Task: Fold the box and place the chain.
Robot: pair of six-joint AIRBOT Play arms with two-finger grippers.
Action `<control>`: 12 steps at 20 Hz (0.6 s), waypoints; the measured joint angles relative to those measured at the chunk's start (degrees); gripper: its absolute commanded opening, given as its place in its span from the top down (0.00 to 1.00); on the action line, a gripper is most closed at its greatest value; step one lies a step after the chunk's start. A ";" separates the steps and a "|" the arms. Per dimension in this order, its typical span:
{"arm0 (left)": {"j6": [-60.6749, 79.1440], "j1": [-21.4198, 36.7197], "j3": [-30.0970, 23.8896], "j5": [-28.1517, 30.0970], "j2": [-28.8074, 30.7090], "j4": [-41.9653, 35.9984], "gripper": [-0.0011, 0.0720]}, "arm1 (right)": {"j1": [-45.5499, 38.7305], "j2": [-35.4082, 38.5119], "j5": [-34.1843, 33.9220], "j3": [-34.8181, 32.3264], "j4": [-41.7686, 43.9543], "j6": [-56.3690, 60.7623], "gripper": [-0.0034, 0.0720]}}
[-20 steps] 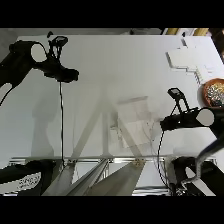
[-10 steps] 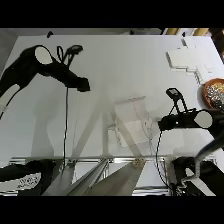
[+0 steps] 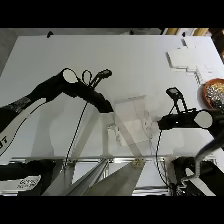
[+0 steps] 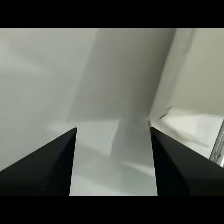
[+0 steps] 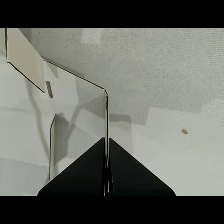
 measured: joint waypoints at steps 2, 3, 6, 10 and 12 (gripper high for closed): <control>2.38 -0.87 -0.22 0.98 -0.20 -2.08 0.28 | 0.00 -0.02 -0.04 0.00 0.00 0.00 0.93; 3.30 -1.18 -0.28 1.33 -0.28 -2.71 0.28 | 0.00 -0.02 -0.09 0.00 0.00 0.00 0.93; 5.55 -1.84 -0.39 1.44 -0.44 -4.42 0.28 | 0.00 -0.02 -0.15 0.00 0.00 0.00 0.93; 7.23 -3.08 -0.42 1.40 -1.01 -5.49 0.29 | 0.00 -0.02 -0.17 0.00 0.00 0.00 0.93; 7.89 -4.24 -0.42 1.44 -2.01 -5.62 0.30 | 0.00 0.00 -0.17 0.00 0.02 0.00 0.93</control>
